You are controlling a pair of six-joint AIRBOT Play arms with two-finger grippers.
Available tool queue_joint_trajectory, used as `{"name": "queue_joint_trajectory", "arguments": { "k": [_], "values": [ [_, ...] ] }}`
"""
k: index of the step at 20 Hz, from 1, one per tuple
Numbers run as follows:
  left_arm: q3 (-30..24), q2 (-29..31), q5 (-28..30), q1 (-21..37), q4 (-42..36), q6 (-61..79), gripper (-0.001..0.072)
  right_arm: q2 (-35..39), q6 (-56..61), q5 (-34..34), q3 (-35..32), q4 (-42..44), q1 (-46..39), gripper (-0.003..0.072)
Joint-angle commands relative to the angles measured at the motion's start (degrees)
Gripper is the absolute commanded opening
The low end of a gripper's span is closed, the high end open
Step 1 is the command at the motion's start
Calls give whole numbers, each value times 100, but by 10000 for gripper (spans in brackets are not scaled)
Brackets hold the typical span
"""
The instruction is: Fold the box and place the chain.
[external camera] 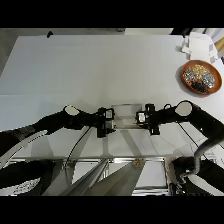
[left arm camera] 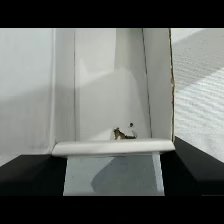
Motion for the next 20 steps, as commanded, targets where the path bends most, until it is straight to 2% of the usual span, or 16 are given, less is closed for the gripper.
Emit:
{"name": "queue_joint_trajectory", "arguments": {
  "k": [1,2,4,10,13,15,16,17,20],
  "values": [
    [4,0,4,0,-2,-2,312,-4,0,-7,-7,149,9,350],
    [4,0,4,0,-2,-2,312,-4,0,-7,-7,175,9,358],
    [4,0,2,0,-2,-2,312,-4,0,-22,-7,210,9,483],
    [4,0,2,0,-2,-2,312,-17,2,-96,-52,210,9,467],
    [4,0,4,0,-2,-2,312,-15,400,-85,-96,205,2,253],
    [4,0,2,0,-2,-2,312,9,903,-87,-98,205,2,213],
    [4,0,4,0,0,-2,312,55,1196,-76,-101,186,2,154],
    [4,0,2,0,-2,-2,312,138,1556,-63,-101,68,2,26],
    [4,0,2,0,-2,-2,312,540,2651,-81,-101,-350,2,15]
  ]
}}
